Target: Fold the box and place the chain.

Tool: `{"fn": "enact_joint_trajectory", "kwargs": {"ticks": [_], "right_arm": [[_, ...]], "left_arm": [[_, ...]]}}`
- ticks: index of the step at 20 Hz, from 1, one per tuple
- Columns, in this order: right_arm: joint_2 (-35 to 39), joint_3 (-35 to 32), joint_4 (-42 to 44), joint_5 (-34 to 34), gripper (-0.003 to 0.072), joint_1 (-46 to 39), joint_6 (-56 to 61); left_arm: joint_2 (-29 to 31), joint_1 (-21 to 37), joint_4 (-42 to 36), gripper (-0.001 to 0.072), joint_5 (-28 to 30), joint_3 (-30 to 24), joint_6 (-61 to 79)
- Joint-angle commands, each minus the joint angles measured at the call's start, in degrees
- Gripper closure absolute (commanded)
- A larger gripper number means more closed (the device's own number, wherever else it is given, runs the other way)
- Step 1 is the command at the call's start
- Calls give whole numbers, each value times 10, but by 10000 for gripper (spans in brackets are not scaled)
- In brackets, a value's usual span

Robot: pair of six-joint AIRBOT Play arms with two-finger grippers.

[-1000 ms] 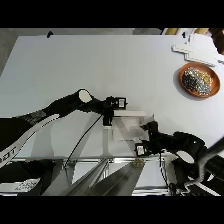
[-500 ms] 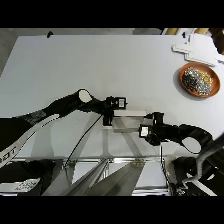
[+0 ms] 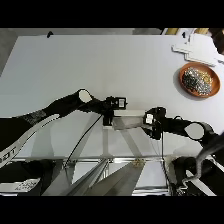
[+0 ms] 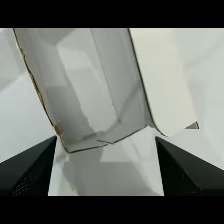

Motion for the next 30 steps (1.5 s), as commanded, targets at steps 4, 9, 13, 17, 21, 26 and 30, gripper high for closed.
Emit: {"fn": "enact_joint_trajectory", "kwargs": {"ticks": [4, 9, 13, 17, 21, 26, 30], "right_arm": [[-69, 1, 189, 34, 19, -77, -225], [-102, 1, 234, 63, 19, -124, -311], [-131, 1, 275, 104, 19, -124, -358], [-165, 1, 275, 117, 18, -124, -358], [-193, 1, 275, 140, 18, -124, -358], [-205, 1, 274, 138, 19, -124, -358], [-238, 10, 279, 142, 18, -124, -367]], "left_arm": [[0, 0, 0, 700, 0, 0, 0], [0, 0, 0, 700, 0, 0, 0], [0, 0, 0, 700, 0, 0, 0], [0, 0, 0, 700, 0, 0, 0], [0, 0, 0, 700, 0, 0, 0], [0, 0, 0, 700, 0, 0, 0], [0, 0, 0, 700, 0, 0, 0]]}}
